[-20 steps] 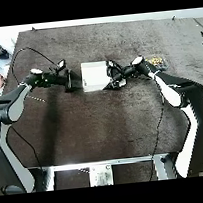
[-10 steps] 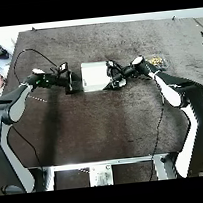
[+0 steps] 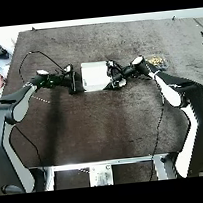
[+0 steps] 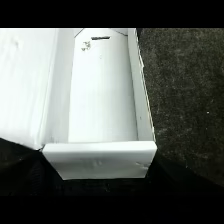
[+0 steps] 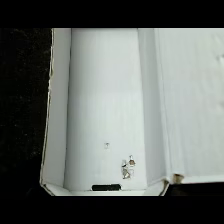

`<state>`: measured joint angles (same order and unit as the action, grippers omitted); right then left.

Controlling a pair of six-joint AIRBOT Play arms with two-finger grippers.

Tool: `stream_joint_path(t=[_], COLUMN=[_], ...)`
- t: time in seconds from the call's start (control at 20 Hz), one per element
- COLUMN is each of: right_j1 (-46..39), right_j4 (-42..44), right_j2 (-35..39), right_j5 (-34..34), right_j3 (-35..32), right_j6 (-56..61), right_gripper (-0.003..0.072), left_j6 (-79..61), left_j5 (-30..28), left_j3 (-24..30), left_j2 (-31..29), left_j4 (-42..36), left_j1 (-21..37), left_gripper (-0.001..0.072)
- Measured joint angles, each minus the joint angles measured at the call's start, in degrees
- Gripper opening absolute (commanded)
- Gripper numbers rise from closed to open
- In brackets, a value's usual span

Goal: Fold the box and place the chain.

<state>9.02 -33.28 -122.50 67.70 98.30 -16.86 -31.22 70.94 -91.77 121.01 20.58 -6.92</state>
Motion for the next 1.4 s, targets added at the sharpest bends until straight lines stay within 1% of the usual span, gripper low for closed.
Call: stream_joint_path(t=[0.35,0.6,0.85,1.1,1.4], right_j1=[0.0,0.0,0.0,0.0,0.0], right_j4=[0.0,0.0,0.0,0.0,0.0], right_j2=[0.0,0.0,0.0,0.0,0.0], right_j5=[0.0,0.0,0.0,0.0,0.0], right_j3=[0.0,0.0,0.0,0.0,0.0], right_j6=[0.0,0.0,0.0,0.0,0.0], right_gripper=[0.0449,0.0449,0.0449,0.0449,0.0449], left_j6=[1.1,2.9,5.1,5.4,4.2], left_j5=[-1.9,-4.4,-6.1,-5.5,-3.9], left_j3=[0.0,-0.1,-0.1,-0.1,-0.1], left_j2=[0.0,0.0,0.0,0.0,0.1], left_j4=[0.7,1.3,2.9,2.8,0.6], left_j1=[-1.6,-3.0,-3.3,-3.3,-3.3], left_gripper=[0.072,0.072,0.072,0.072,0.072])
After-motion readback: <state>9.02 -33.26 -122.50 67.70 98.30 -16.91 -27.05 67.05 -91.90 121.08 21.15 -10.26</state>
